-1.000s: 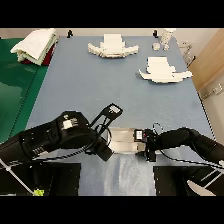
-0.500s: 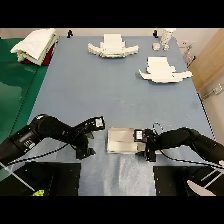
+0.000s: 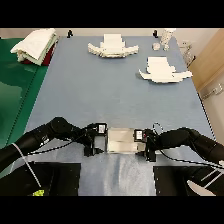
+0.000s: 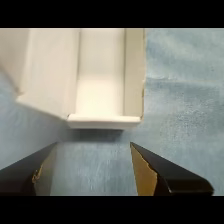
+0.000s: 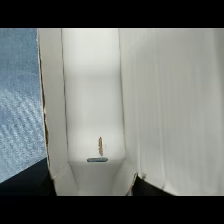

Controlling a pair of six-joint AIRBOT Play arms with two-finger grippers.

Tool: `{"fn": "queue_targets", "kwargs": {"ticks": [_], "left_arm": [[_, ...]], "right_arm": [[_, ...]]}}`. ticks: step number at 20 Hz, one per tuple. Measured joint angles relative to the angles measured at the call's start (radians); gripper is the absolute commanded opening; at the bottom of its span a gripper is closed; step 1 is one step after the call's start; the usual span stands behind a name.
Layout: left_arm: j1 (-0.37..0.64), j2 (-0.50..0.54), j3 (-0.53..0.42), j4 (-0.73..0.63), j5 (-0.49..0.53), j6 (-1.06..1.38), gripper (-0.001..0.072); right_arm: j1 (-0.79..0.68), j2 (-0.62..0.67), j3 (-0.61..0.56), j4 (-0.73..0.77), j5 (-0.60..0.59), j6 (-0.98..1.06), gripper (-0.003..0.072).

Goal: Fold the box.

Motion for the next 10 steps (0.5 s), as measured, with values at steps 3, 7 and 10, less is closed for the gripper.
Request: {"fn": "queue_targets", "kwargs": {"ticks": [3, 7, 10], "left_arm": [[-0.048, -0.045, 0.0, -0.04, 0.034, 0.044, 0.0679], [-0.089, -0.086, 0.008, -0.087, 0.077, 0.066, 0.0679], [-0.101, -0.108, 0.017, -0.104, 0.089, 0.074, 0.0678]], "right_arm": [[0.0, 0.0, 0.0, 0.0, 0.0, 0.0, 0.0515], [0.0, 0.0, 0.0, 0.0, 0.0, 0.0, 0.0515], [0.0, 0.0, 0.0, 0.0, 0.0, 0.0, 0.0515]]}}
